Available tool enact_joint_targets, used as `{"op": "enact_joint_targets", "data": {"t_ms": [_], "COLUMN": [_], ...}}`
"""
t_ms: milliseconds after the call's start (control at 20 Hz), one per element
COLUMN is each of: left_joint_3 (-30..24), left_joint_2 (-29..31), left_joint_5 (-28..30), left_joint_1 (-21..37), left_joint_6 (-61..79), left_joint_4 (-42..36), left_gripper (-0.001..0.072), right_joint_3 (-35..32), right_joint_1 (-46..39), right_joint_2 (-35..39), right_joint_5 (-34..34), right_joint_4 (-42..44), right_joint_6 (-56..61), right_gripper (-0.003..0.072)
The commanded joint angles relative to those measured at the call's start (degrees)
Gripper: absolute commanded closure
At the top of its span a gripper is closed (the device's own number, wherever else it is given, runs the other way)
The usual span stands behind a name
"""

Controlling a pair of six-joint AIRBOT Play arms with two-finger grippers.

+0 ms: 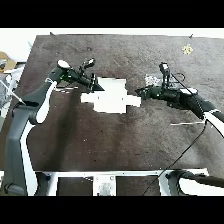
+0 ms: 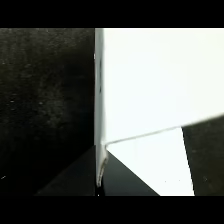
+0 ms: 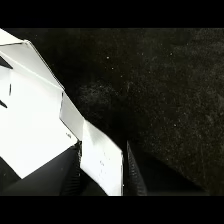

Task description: Fold the box and place the chain.

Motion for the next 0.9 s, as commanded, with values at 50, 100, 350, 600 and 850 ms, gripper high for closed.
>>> {"op": "enact_joint_targets", "data": {"t_ms": [50, 100, 350, 600, 850], "left_joint_3": [-2.27, -3.21, -6.78, -7.06, -8.48], "left_joint_2": [1.05, 1.07, 1.07, 1.07, 1.07], "left_joint_5": [2.84, 3.32, 7.04, 10.69, 11.69], "left_joint_1": [0.92, 0.92, 0.92, 0.92, 0.92], "left_joint_6": [5.42, 7.15, 9.42, 10.91, 12.17], "left_joint_4": [-0.42, -0.50, -1.64, -1.49, -0.96], "left_gripper": [0.0705, 0.0705, 0.0705, 0.0705, 0.0706], "right_joint_3": [0.17, 0.17, 0.20, 0.39, 2.71], "right_joint_1": [2.05, 2.82, 3.69, 3.69, 3.69], "right_joint_2": [0.13, 0.13, -1.64, -3.85, -3.85], "right_joint_5": [-2.47, -3.43, -3.72, -3.08, -2.12], "right_joint_4": [0.00, -0.42, -1.68, -1.44, -1.68], "right_joint_6": [-1.73, -1.77, -2.14, -6.86, -9.18], "right_gripper": [0.0359, 0.0359, 0.0358, 0.0342, 0.0280]}}
